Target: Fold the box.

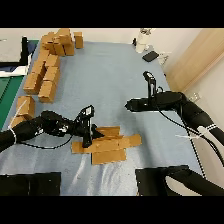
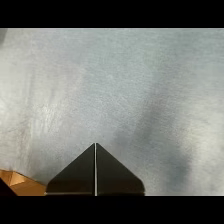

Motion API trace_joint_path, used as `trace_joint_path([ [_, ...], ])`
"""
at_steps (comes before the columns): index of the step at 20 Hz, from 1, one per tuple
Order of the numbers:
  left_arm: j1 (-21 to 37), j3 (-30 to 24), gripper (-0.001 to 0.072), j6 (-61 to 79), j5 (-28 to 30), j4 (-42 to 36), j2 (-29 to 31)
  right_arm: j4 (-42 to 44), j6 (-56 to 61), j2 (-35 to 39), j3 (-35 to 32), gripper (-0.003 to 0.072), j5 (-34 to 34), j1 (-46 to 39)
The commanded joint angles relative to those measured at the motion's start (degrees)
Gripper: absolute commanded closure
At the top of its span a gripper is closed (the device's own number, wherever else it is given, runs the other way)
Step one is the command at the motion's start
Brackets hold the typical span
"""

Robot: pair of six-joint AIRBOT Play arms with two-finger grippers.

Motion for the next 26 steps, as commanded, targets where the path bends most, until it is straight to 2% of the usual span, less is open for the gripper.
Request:
trace_joint_path([
  [1,-0.02,0.0,0.0695,-0.7,-0.02,0.15,0.02,-2.1,3.5,-0.02,0.04,0.0682,-0.94,0.02],
  [3,-0.09,0.02,0.0695,-0.7,-0.04,0.15,0.0,-5.27,8.83,0.0,0.04,0.0682,-3.91,0.02],
  [6,-0.09,0.02,0.0695,-0.7,-0.04,0.15,0.02,-9.53,15.89,0.09,0.02,0.0682,-15.54,0.46],
  [8,-0.07,0.02,0.0696,-0.7,-0.04,0.15,0.0,-14.73,21.57,1.68,0.02,0.0682,-22.97,4.68],
  [10,-0.09,0.02,0.0696,-0.7,-0.04,0.15,0.0,-20.48,27.96,4.79,0.02,0.0683,-27.47,12.39],
  [12,-0.07,0.02,0.0695,-0.7,-0.04,0.15,0.0,-25.77,32.39,8.15,-0.7,0.0683,-27.41,22.4],
  [14,-0.09,0.02,0.0695,-0.7,-0.04,0.15,0.0,-30.84,33.86,10.95,-3.34,0.0683,-24.48,33.79],
  [18,-0.09,0.02,0.0695,-0.7,-0.04,0.15,0.0,-42.86,32.68,14.23,-12.44,0.0673,-11.02,56.11],
  [19,-0.07,0.02,0.0695,-0.7,-0.04,0.15,0.0,-45.75,32.3,13.86,-14.19,0.0528,-8.61,60.11],
  [20,-0.07,0.02,0.0696,-0.7,-0.04,0.15,0.0,-49.09,32.33,13.22,-15.39,0.0262,-6.99,63.01],
  [21,-0.07,0.02,0.0696,-0.7,-0.02,0.15,0.0,-52.0,32.35,12.44,-15.87,0.0203,-6.08,64.65],
  [26,-0.07,0.02,0.0696,-0.7,-0.04,0.15,0.0,-58.03,32.33,7.23,-15.91,0.0203,-3.78,65.51],
])
